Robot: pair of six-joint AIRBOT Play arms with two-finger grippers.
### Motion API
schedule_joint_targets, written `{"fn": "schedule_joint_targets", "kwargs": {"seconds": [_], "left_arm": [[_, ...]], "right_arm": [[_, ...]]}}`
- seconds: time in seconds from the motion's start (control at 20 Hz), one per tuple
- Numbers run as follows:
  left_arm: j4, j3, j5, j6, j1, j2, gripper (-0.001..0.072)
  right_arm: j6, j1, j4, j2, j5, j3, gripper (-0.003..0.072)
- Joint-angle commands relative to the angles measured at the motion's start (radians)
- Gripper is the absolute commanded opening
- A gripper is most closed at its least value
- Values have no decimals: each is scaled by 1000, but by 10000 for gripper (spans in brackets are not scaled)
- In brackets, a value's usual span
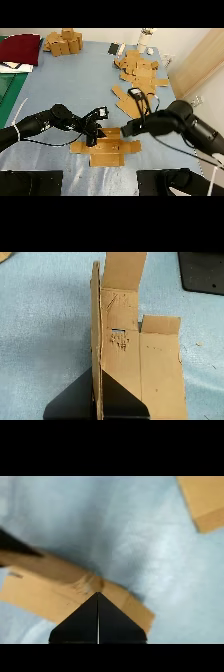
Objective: Fold the box.
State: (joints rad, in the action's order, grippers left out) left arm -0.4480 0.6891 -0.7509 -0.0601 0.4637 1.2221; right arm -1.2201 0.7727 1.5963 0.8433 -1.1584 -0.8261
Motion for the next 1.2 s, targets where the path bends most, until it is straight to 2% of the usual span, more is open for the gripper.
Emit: {"fn": "schedule_joint_targets", "kwargs": {"seconds": [0.0,0.15,0.2,0.25,0.35,0.5,0.9,1.15], "left_arm": [[-1,1,0,-1,0,0,15],[-1,1,0,-1,0,0,14],[-1,1,0,-1,0,0,14],[-1,1,0,-1,0,0,15],[0,1,0,-1,0,0,15],[0,1,0,-1,0,0,15],[0,1,0,-1,0,0,15],[0,1,0,-1,0,0,15]], "right_arm": [[178,308,-145,-30,-5,28,1],[208,601,-373,-12,74,121,7],[208,678,-417,0,113,158,156],[198,725,-423,16,147,188,448],[122,778,-418,66,169,235,461],[40,779,-423,140,154,253,462],[-13,779,-426,181,155,253,461],[39,779,-592,209,128,249,461]]}}
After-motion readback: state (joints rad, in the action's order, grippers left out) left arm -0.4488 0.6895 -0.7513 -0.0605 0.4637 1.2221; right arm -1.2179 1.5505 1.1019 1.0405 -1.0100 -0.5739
